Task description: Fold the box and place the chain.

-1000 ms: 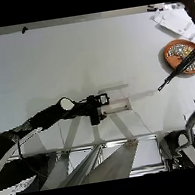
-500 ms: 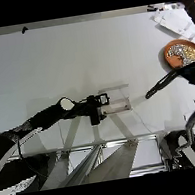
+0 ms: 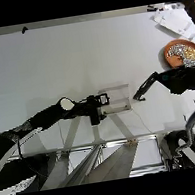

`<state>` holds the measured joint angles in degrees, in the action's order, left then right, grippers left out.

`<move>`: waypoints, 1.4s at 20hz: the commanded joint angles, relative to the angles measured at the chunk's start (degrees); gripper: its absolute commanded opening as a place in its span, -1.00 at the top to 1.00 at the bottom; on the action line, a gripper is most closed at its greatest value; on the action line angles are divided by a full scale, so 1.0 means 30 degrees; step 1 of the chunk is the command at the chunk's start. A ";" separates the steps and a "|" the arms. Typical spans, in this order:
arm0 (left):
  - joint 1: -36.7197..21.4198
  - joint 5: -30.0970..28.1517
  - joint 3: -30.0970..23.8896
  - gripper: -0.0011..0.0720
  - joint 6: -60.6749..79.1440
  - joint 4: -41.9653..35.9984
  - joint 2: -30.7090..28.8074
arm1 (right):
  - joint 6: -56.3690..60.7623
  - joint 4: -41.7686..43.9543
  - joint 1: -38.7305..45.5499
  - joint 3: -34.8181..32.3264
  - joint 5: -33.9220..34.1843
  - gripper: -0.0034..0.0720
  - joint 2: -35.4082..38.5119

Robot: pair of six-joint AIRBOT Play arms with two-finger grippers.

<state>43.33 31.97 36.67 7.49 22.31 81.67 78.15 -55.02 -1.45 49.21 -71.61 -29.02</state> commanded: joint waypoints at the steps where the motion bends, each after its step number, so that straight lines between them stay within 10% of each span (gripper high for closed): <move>1: -0.0007 0.0000 0.0000 -0.10 0.0007 0.0007 -0.0015 | 0.0000 0.0597 -0.0918 -0.0058 0.1107 0.89 0.0029; 28: -0.0007 0.0000 0.0000 -0.10 0.0007 0.0007 -0.0015 | -0.1596 0.7206 -0.0998 -0.0044 0.2346 0.89 0.0816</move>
